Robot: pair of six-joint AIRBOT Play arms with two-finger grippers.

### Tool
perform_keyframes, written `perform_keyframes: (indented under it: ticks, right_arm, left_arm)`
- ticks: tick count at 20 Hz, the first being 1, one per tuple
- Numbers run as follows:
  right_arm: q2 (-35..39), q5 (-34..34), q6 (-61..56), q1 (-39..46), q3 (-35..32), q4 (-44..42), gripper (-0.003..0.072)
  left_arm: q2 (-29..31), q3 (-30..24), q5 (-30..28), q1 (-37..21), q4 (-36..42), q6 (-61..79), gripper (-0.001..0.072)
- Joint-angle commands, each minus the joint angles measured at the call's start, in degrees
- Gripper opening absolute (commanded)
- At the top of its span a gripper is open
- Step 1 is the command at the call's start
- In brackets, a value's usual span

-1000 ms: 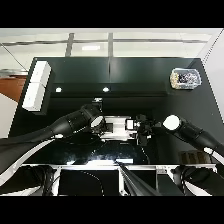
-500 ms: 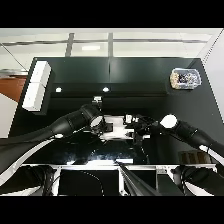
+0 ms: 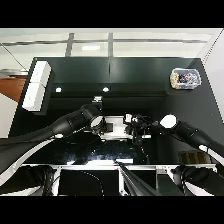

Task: Fold the box and place the chain.

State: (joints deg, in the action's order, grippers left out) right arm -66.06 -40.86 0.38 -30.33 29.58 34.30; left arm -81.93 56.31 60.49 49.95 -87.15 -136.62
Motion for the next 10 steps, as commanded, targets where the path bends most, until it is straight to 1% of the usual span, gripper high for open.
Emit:
perform_keyframes:
  ticks: [1, 3, 5, 8, 10]
  right_arm:
    - [0.87, 0.22, -4.17, 0.85, 0.04, 0.74, 0.0040]
    - [3.43, 0.11, -14.05, 3.39, 0.04, 2.84, 0.0039]
    - [7.19, -2.23, -27.32, 7.65, 0.07, 6.84, 0.0039]
    - [12.50, -10.78, -44.19, 17.29, 0.07, 8.02, 0.0039]
    - [13.40, -15.19, -58.93, 24.35, 0.02, 10.08, 0.0039]
  left_arm:
    - [0.00, 0.02, 0.26, 0.00, -0.24, 0.11, 0.0029]
    - [0.00, 0.02, 0.26, 0.00, -0.24, 0.09, 0.0029]
    - [0.00, 0.02, 0.26, 0.00, -0.24, 0.09, 0.0029]
    - [0.00, 0.02, 0.28, 0.00, -0.24, 0.09, 0.0029]
    - [0.00, 0.02, 0.28, 0.00, -0.24, 0.09, 0.0029]
